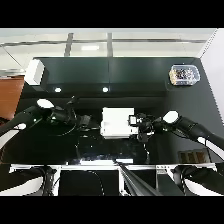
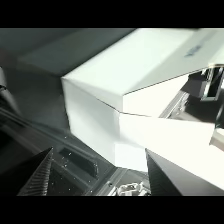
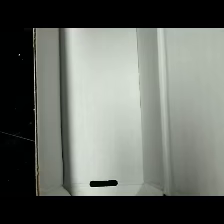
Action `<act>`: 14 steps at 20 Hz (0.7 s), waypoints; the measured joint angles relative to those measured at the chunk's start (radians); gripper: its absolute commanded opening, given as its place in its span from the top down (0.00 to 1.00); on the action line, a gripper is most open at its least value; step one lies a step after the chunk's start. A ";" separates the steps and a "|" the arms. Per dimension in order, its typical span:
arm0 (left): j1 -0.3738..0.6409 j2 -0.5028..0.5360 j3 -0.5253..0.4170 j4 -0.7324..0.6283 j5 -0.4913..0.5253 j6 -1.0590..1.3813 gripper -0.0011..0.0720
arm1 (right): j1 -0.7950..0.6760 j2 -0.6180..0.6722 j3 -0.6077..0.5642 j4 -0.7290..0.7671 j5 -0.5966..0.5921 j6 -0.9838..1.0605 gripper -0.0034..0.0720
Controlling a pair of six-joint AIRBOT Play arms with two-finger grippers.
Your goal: Fold the box and place the chain.
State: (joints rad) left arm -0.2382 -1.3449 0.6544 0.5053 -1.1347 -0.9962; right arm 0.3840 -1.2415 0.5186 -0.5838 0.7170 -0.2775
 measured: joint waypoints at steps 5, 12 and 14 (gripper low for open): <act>-0.146 0.000 0.063 0.088 0.134 -0.159 0.12 | 0.000 0.000 0.000 0.000 0.000 0.000 0.72; -0.225 0.000 0.100 0.214 0.206 -0.332 0.29 | 0.000 0.000 0.000 0.000 0.000 0.000 0.72; -0.240 0.000 0.115 0.256 0.211 -0.378 0.29 | 0.000 0.000 0.000 0.000 0.000 0.000 0.72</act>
